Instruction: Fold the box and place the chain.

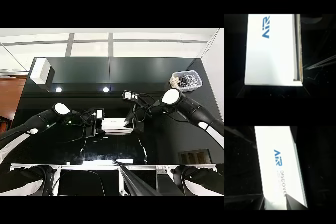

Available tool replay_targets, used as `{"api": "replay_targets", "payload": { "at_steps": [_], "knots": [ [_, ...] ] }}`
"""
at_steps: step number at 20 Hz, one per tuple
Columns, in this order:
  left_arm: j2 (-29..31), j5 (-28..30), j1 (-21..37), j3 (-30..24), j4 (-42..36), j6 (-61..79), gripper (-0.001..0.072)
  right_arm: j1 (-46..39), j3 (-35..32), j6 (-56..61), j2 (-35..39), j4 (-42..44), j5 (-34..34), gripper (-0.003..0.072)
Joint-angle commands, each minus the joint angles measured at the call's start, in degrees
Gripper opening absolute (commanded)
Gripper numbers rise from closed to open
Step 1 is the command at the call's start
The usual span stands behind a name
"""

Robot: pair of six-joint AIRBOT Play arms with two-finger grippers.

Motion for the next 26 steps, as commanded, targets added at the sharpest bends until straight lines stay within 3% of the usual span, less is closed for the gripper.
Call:
{"api": "replay_targets", "payload": {
  "at_steps": [1,5,6,26],
  "knots": [
    [-0.02,0.07,-0.04,0.04,0.0,0.11,0.0359,0.31,-0.02,0.44,-0.02,-0.94,-0.85,0.0242],
    [-0.02,0.04,-0.04,0.04,0.0,0.09,0.0359,0.28,-0.02,0.44,-0.02,-1.03,-0.87,0.0244],
    [-0.02,0.04,-0.04,0.04,0.0,0.09,0.0359,0.26,-0.02,0.42,-0.02,-1.05,-0.87,0.0276],
    [-0.02,0.04,-0.04,0.04,0.0,0.09,0.0359,0.26,0.02,0.42,1.22,-4.04,-4.09,0.0274]
  ]
}}
